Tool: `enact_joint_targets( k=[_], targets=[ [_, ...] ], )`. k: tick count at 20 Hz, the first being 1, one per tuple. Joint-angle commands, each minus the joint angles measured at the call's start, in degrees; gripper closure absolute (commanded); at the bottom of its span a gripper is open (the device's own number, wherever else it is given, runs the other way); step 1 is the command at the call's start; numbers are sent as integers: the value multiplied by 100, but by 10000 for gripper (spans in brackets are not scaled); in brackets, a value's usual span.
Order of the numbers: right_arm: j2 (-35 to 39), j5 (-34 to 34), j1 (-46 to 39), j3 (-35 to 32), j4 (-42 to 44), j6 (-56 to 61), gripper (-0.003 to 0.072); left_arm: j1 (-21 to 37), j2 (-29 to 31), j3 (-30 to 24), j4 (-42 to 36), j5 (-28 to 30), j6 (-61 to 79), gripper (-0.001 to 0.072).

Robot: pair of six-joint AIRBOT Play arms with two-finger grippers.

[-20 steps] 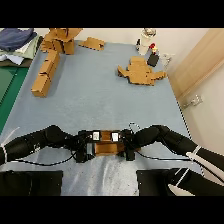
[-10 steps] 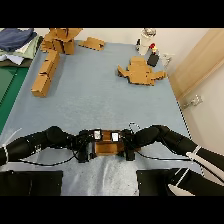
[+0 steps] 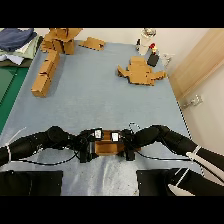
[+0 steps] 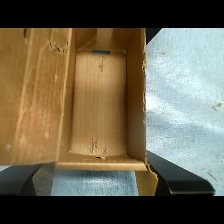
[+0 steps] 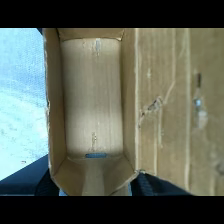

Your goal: Fold the box.

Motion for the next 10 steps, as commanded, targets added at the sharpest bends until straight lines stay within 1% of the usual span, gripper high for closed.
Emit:
enact_joint_targets(
  k=[1, 9, 10],
  targets=[
    [0, 0, -2, 2, 0, -2, 182, 4, -22, 4, -22, -72, 26, 13],
    [0, 0, -2, 2, 0, -2, 182, 4, -144, 7, 39, -94, 295, 14],
    [0, 0, -2, 0, 0, -2, 182, 4, -144, 7, 39, -90, 295, 29]
  ],
)
